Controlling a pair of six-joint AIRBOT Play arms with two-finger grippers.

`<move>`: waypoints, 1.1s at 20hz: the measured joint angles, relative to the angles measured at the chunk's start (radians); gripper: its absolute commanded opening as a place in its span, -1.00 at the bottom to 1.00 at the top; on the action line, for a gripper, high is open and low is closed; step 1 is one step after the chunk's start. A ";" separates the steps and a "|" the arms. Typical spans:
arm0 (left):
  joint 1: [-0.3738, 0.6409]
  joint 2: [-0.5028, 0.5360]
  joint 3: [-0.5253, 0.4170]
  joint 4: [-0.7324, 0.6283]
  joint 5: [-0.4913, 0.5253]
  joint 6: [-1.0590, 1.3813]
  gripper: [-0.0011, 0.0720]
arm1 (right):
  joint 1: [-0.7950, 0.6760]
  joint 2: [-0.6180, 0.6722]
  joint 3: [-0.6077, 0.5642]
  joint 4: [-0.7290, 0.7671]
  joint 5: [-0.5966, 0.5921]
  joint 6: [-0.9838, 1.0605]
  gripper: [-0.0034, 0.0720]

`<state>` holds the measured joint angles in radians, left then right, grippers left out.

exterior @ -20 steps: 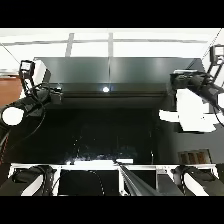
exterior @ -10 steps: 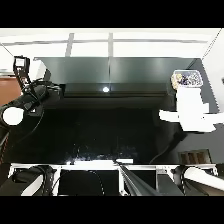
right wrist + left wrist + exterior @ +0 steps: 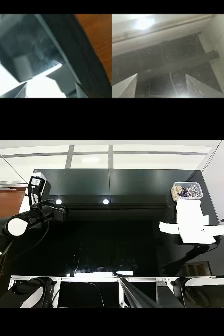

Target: Fold the box and place the chain.

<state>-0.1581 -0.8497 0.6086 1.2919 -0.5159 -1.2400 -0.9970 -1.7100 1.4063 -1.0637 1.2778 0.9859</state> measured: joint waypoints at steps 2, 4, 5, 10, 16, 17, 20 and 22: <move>0.000 -0.007 0.000 -0.002 -0.010 0.002 0.96 | 0.000 -0.010 0.006 -0.003 0.039 -0.069 0.55; 0.000 -0.011 0.000 -0.009 -0.014 0.002 0.97 | 0.000 -0.016 0.008 -0.008 0.072 -0.113 0.22; 0.000 -0.013 0.000 -0.013 -0.017 0.002 0.97 | 0.000 -0.018 0.008 -0.006 0.084 -0.126 0.23; 0.000 -0.016 0.000 -0.020 -0.023 0.002 0.97 | 0.002 -0.021 -0.008 -0.003 0.115 -0.161 -0.58; 0.000 -0.016 0.000 -0.019 -0.024 0.002 0.96 | 0.005 -0.003 -0.019 0.065 0.164 -0.182 -0.88; 0.000 -0.016 0.000 -0.012 -0.023 0.002 0.96 | 0.010 0.015 -0.026 0.083 0.167 -0.179 -0.88; 0.000 -0.016 0.000 0.000 -0.019 0.002 0.96 | 0.037 0.098 -0.077 0.138 0.166 -0.166 -0.88; 0.000 -0.016 0.000 0.003 -0.019 0.002 0.96 | 0.069 0.181 -0.155 0.183 0.155 -0.162 -0.88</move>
<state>-0.1581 -0.8658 0.6086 1.2953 -0.5350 -1.2377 -0.9283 -1.5288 1.2514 -0.8810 1.4326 0.8238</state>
